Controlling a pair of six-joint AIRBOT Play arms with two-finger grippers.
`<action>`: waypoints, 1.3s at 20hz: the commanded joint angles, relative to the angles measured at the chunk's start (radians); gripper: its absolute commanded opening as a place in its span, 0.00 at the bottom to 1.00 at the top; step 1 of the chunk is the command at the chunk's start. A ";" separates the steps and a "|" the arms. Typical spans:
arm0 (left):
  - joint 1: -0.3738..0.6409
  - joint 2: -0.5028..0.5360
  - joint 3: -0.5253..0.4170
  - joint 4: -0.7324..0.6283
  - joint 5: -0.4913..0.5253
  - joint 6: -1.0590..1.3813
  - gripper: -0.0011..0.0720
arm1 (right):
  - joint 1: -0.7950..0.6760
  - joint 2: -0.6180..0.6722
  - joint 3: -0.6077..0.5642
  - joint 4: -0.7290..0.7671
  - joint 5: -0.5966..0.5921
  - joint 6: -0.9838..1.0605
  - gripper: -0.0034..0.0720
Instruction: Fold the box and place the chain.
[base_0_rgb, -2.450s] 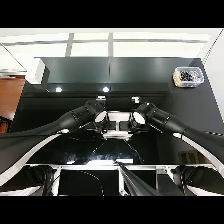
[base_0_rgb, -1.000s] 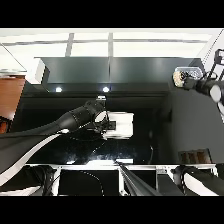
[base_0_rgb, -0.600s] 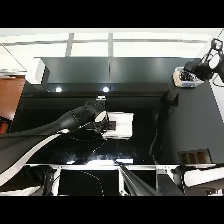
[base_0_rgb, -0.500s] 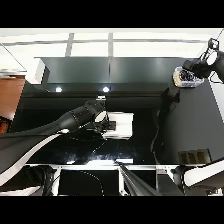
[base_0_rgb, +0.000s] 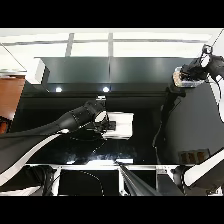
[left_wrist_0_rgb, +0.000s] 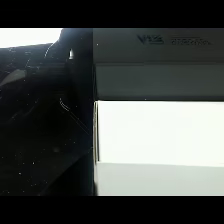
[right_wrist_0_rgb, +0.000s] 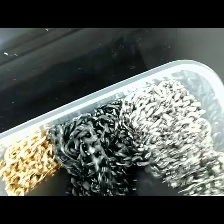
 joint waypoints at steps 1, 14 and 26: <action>0.000 0.000 0.000 0.000 -0.001 0.000 0.05 | -0.002 -0.008 0.009 0.005 0.063 -0.010 0.10; 0.000 0.000 0.000 0.000 0.000 0.000 0.05 | -0.020 0.404 0.048 0.122 0.200 -0.267 0.12; 0.000 0.000 0.000 0.000 0.005 0.000 0.05 | 0.095 0.925 0.002 0.365 0.437 -0.304 0.12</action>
